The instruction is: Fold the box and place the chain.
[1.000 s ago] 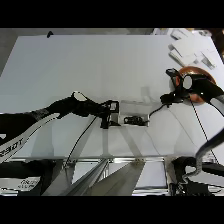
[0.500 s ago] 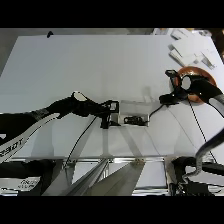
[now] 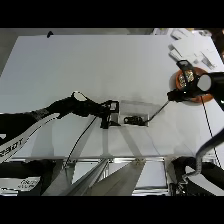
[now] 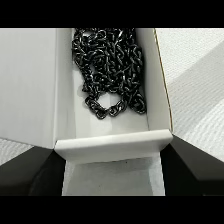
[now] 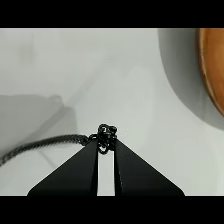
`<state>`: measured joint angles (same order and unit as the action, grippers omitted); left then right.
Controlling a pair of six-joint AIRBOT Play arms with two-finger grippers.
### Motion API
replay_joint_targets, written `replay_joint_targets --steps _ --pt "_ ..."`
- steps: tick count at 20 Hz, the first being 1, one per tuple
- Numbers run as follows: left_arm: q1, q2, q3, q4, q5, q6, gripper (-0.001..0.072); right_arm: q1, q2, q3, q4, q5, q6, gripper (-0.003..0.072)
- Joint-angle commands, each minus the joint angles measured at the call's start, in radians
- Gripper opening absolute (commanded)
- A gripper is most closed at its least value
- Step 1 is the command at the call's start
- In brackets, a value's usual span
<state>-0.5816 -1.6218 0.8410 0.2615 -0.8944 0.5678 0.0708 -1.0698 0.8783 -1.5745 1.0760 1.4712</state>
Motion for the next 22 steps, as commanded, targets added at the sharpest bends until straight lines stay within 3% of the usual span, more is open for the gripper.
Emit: replay_joint_targets --steps 1,5,9,17,21,22 --pt "0.000 0.000 0.001 0.000 0.000 0.000 0.0085 0.034 0.189 -0.002 0.084 0.113 -0.028 0.0017" --pt "0.000 0.000 0.001 0.000 0.000 0.000 0.0085 0.117 0.360 -0.029 0.317 0.162 -0.068 0.0018" --pt "0.000 0.000 0.001 0.000 0.000 0.000 0.0085 0.219 0.433 -0.065 0.460 0.106 -0.093 0.0018" --pt "0.000 0.000 0.001 0.000 0.000 0.000 0.0085 0.431 0.280 -0.068 0.517 -0.136 -0.093 0.0018" --pt "0.000 0.000 0.001 0.000 0.000 0.000 0.0085 0.454 0.148 -0.068 0.503 -0.148 -0.093 0.0020" --pt "0.000 0.000 0.001 0.000 0.000 0.000 0.0085 0.454 0.128 -0.068 0.489 -0.143 -0.092 0.0062"
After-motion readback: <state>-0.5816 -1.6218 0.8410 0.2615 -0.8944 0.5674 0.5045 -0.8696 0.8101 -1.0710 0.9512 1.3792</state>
